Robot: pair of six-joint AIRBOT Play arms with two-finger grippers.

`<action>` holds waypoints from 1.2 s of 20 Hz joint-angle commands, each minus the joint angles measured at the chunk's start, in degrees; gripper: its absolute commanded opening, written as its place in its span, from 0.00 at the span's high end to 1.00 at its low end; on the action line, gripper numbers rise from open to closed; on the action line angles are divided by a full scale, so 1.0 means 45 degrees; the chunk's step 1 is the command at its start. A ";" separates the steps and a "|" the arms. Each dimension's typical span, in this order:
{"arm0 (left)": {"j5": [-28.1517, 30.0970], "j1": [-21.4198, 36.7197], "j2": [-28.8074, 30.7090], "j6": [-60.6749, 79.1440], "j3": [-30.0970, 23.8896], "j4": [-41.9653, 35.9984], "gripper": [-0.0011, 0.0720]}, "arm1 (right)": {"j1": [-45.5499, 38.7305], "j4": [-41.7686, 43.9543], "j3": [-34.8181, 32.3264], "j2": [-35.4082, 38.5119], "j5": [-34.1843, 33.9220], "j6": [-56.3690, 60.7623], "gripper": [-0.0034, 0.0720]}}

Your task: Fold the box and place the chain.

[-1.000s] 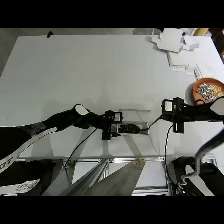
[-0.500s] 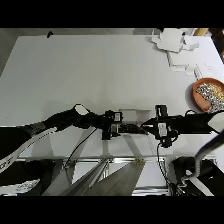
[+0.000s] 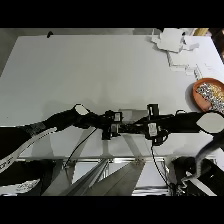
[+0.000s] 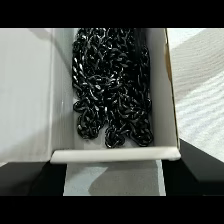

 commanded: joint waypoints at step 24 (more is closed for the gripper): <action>0.0000 -0.0005 0.0010 0.0000 0.0000 0.0000 0.69 | -0.1311 -0.1127 0.0520 -0.1268 0.1273 -0.0053 0.69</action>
